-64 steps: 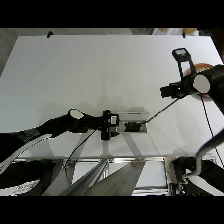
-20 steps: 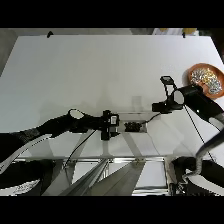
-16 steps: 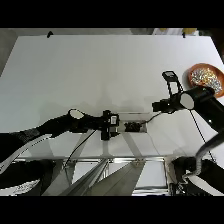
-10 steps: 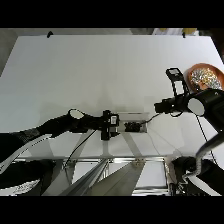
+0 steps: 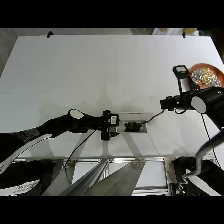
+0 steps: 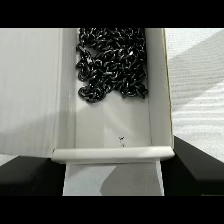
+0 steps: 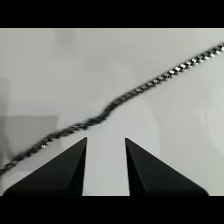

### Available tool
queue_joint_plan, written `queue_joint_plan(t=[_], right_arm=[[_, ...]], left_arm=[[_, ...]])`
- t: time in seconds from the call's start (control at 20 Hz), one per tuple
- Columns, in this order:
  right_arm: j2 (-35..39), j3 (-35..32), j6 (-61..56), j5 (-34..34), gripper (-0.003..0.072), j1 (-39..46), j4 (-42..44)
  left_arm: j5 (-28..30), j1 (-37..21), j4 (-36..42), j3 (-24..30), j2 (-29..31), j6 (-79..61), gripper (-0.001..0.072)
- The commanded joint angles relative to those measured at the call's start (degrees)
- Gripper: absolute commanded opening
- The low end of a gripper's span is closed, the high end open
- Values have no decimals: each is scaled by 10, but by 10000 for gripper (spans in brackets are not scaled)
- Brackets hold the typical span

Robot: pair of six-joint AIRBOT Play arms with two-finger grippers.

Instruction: Fold the box and place the chain.

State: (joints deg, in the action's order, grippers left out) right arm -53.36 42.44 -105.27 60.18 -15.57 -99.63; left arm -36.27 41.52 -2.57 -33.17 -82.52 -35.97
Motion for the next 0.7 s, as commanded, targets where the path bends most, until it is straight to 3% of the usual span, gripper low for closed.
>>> queue_joint_plan(t=[0.0, 0.35, 0.65], right_arm=[[-28, 0, 22, 22, 333, 72, 11], [-106, 0, 66, -36, 341, 108, 112], [-157, 0, 66, -53, 340, 108, 112]], left_arm=[[0, 0, 0, 0, 0, 0, 148], [0, 0, 0, 0, 0, 0, 148], [0, 0, 0, 0, 0, 0, 148]])
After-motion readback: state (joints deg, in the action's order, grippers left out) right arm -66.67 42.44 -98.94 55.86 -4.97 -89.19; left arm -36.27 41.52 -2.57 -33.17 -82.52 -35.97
